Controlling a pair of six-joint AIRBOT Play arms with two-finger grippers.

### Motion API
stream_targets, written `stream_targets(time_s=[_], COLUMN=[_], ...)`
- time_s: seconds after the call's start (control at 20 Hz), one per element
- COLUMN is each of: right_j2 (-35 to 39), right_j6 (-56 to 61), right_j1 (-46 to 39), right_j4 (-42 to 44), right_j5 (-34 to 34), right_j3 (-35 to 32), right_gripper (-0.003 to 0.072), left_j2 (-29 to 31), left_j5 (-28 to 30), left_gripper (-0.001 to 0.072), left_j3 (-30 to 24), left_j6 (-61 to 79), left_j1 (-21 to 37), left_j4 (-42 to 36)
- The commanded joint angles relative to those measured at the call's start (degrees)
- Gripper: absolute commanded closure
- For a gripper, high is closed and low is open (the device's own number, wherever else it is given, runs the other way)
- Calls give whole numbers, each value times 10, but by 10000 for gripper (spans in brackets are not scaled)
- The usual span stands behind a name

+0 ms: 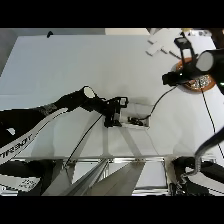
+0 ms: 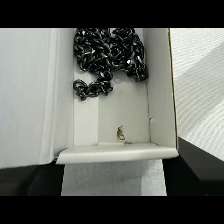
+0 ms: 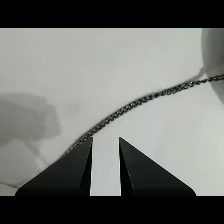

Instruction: Fold the box and place the chain.

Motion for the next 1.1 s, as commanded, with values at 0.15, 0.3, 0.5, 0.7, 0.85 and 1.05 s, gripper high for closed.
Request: stream_targets(time_s=[0.15,0.3,0.5,0.7,0.85,1.05], right_j2=[-152,-172,-172,-172,-172,-172], right_j6=[-20,-20,-16,-15,-14,-12], right_j1=[-9,-9,-9,-9,-9,-9], right_j4=[-1,3,8,30,30,30], right_j5=[0,10,10,22,23,28], right_j3=[2,2,1,1,1,1], right_gripper=[504,504,504,505,506,507], left_j2=[0,0,0,0,0,0], left_j5=[0,0,0,0,0,0], left_gripper=[539,539,539,539,539,539], left_j3=[0,0,0,0,0,0], left_j6=[0,0,0,0,0,0], left_j1=[0,0,0,0,0,0], left_j4=[0,0,0,0,0,0])
